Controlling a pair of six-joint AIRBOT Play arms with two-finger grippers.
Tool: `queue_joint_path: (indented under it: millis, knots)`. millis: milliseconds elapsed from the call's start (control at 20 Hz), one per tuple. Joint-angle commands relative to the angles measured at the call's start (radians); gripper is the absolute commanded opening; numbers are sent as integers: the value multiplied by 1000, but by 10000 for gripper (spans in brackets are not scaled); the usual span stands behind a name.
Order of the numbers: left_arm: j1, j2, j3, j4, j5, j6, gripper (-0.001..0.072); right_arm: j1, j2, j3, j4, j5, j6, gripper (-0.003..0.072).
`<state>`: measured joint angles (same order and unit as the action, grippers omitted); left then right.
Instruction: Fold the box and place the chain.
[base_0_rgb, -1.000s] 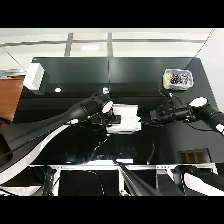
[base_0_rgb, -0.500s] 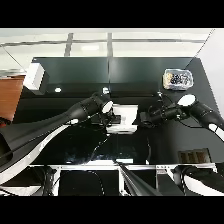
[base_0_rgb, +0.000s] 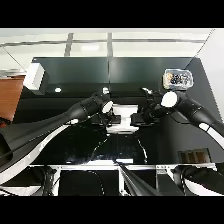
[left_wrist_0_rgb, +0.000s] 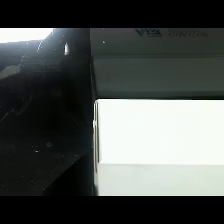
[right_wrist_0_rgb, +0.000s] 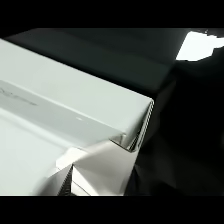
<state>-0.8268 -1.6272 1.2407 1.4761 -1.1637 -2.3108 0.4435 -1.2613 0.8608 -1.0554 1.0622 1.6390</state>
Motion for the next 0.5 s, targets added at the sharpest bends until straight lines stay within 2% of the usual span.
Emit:
queue_joint_path:
  millis: [0, 100, 150, 450]
  knots:
    - [1, 0, 0, 0, 0, 0, 29, 119, -28, 55, -220, -19, 216, 355]
    - [1, 0, 0, 0, 0, 0, 29, 162, -60, 92, -275, -7, 288, 352]
    - [1, 0, 0, 0, 0, 0, 29, 177, -77, 108, -286, 2, 309, 315]
    - [1, 0, 0, 0, 0, 0, 29, 224, -135, 136, -378, 33, 478, 314]
